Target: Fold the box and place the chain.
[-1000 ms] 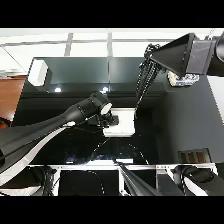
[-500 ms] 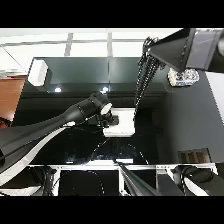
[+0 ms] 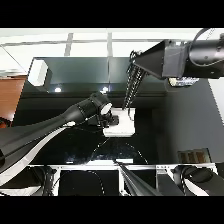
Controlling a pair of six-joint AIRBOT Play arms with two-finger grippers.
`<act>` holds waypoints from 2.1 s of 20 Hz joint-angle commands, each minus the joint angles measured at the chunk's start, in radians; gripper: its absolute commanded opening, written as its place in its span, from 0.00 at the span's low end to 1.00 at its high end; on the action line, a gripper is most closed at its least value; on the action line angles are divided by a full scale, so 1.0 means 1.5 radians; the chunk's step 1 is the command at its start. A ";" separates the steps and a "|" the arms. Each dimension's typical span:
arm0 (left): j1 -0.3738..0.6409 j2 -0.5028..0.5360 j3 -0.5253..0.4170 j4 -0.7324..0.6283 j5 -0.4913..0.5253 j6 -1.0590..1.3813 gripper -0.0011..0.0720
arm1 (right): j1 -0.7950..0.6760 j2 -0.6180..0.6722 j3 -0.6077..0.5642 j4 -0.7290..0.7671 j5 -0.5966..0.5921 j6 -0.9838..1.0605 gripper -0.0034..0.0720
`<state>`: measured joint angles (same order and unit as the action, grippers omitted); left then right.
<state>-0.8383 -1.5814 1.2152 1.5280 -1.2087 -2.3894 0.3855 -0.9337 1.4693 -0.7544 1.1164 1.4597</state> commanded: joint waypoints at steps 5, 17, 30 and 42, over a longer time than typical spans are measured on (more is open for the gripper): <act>0.000 0.000 0.000 0.000 0.000 0.000 0.05 | 0.004 -0.005 0.065 -0.007 0.035 0.005 0.05; 0.000 0.000 0.000 0.001 0.003 0.000 0.05 | 0.005 -0.009 -0.260 -0.072 0.042 0.027 0.05; 0.000 -0.001 0.000 0.000 0.002 0.000 0.05 | 0.024 -0.072 -0.461 0.012 -0.144 -0.003 0.06; 0.000 -0.001 0.000 0.000 0.003 0.000 0.05 | -0.104 -0.028 -0.430 -0.194 0.039 -0.001 0.46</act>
<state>-0.8383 -1.5814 1.2152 1.5284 -1.2053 -2.3894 0.3195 -1.0252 0.8101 -0.8875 1.0447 1.4555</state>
